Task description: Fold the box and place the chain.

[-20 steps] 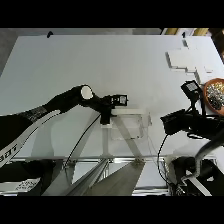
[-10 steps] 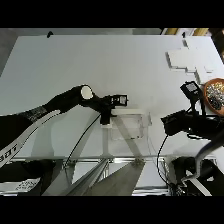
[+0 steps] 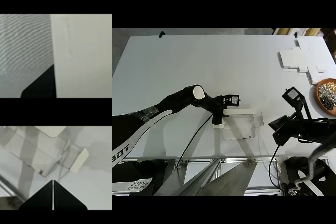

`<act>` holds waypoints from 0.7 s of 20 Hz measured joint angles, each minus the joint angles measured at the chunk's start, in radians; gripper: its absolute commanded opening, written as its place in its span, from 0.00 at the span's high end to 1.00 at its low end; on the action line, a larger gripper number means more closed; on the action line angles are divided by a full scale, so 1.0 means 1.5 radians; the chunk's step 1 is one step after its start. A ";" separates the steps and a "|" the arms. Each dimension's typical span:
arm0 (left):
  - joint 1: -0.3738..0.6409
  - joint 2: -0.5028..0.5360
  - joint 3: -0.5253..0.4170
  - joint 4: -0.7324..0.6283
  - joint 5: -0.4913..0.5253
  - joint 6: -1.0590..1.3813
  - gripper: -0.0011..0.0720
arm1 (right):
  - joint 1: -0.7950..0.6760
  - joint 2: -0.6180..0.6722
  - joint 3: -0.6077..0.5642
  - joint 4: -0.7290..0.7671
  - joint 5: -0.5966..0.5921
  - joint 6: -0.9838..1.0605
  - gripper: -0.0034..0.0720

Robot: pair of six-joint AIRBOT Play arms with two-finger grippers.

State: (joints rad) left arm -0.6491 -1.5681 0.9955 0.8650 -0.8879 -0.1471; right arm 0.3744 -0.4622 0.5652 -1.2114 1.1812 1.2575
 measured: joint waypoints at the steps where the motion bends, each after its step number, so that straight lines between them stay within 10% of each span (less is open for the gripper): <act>1: 0.000 0.000 0.000 0.000 0.000 0.000 0.97 | 0.007 0.000 -0.005 0.013 0.008 -0.018 0.94; 8: 0.000 0.000 0.000 0.000 0.000 0.000 0.97 | 0.160 -0.001 -0.065 0.034 -0.006 -0.113 0.89; 11: 0.000 0.000 0.000 0.000 0.000 0.000 0.97 | 0.230 -0.011 -0.096 -0.016 -0.062 -0.191 0.28; 14: 0.000 0.000 0.000 0.000 0.000 0.000 0.97 | 0.260 -0.017 -0.145 -0.076 -0.143 -0.294 0.16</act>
